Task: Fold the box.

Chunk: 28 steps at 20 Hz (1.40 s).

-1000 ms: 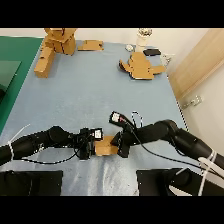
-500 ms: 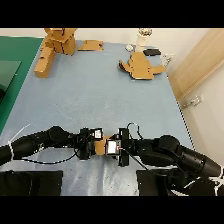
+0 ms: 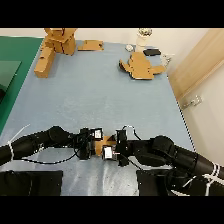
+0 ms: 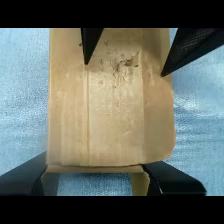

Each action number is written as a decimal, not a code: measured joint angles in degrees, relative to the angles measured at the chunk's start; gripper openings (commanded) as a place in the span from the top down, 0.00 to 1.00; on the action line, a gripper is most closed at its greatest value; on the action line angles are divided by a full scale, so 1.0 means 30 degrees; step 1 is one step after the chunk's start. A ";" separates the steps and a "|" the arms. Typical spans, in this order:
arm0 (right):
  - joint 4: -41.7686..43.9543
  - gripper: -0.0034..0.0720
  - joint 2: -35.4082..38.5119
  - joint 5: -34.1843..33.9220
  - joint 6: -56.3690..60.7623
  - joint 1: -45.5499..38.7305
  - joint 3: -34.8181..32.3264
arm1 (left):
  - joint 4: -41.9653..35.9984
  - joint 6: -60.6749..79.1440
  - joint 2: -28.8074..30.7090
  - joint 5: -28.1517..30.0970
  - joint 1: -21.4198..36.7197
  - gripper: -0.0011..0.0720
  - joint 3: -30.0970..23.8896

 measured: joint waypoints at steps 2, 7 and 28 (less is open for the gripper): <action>-0.0087 0.26 -0.0044 0.0022 -0.0379 0.0015 -0.0073 | 0.0000 0.0000 0.0000 0.0000 0.0000 0.25 0.0000; -0.2149 0.26 -0.0058 0.0284 0.0510 0.0780 -0.0146 | 0.0000 0.0000 0.0000 0.0000 0.0000 0.25 0.0007; -1.5992 0.51 0.0204 -0.0270 1.3937 0.5756 -0.0984 | -0.0007 -0.0007 0.0000 -0.0007 0.0007 0.25 0.0000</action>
